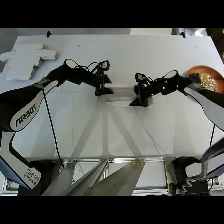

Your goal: Fold the box and place the chain.

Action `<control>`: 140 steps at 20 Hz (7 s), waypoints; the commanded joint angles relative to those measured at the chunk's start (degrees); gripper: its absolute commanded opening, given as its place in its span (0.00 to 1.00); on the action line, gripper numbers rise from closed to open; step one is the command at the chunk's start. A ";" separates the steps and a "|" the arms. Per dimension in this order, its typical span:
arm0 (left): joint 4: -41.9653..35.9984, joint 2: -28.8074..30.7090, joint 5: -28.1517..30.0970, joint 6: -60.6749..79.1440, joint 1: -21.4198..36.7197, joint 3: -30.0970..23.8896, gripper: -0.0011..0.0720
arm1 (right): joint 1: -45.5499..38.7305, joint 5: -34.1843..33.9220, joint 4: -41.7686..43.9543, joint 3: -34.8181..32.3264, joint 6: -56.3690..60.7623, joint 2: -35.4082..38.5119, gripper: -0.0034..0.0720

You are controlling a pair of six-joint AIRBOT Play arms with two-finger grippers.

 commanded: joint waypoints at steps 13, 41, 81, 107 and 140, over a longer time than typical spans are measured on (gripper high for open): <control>16.33 14.56 -11.17 -12.09 4.39 -0.09 0.88 | -0.02 0.15 0.00 0.04 -0.13 0.04 0.65; -14.01 12.07 33.77 -11.15 -5.42 -18.14 0.02 | -0.02 0.17 -0.02 0.04 -0.13 0.04 0.65; 31.85 20.46 16.61 -18.97 -6.47 -18.14 0.90 | -0.02 0.17 0.00 0.04 -0.13 0.04 0.65; 18.03 17.18 12.85 -4.57 -7.26 -18.14 0.78 | -0.02 0.17 0.00 0.07 -0.13 0.04 0.65; 24.98 17.14 17.84 -4.22 -8.96 -18.14 0.45 | -0.02 0.17 -0.02 0.04 -0.13 0.04 0.65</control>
